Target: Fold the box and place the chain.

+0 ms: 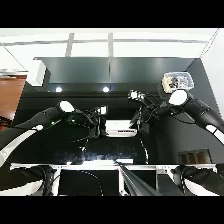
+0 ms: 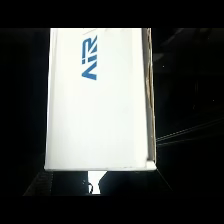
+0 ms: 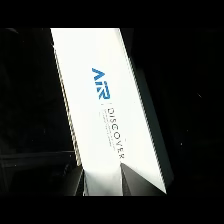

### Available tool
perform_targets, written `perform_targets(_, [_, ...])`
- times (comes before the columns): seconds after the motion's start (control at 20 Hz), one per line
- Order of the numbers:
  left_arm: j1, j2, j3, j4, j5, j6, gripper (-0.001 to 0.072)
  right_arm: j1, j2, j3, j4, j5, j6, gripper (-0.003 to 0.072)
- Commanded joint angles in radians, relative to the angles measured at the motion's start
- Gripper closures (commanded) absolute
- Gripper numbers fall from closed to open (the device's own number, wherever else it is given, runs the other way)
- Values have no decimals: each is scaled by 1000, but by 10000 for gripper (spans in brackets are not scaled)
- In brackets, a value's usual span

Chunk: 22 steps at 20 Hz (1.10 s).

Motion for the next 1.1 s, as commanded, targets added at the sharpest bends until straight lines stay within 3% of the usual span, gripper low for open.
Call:
perform_targets(0.0, [0,0,-1,3,-2,2,275,-1,1,0,-37,23,1,462])
perform_targets(0.25, [0,0,-1,3,-1,2,275,-1,1,0,-42,35,0,461])
perform_targets(0.35, [0,0,-1,3,-2,2,275,-1,1,0,-42,34,0,401])
perform_targets(0.85, [0,0,0,3,-1,2,275,-2,1,1,-16,33,5,407])
perform_targets(0.9, [0,0,0,3,-1,2,275,-8,3,9,-16,36,40,443])
perform_targets(1.05, [0,0,0,3,-1,2,275,-73,34,61,6,119,217,443])
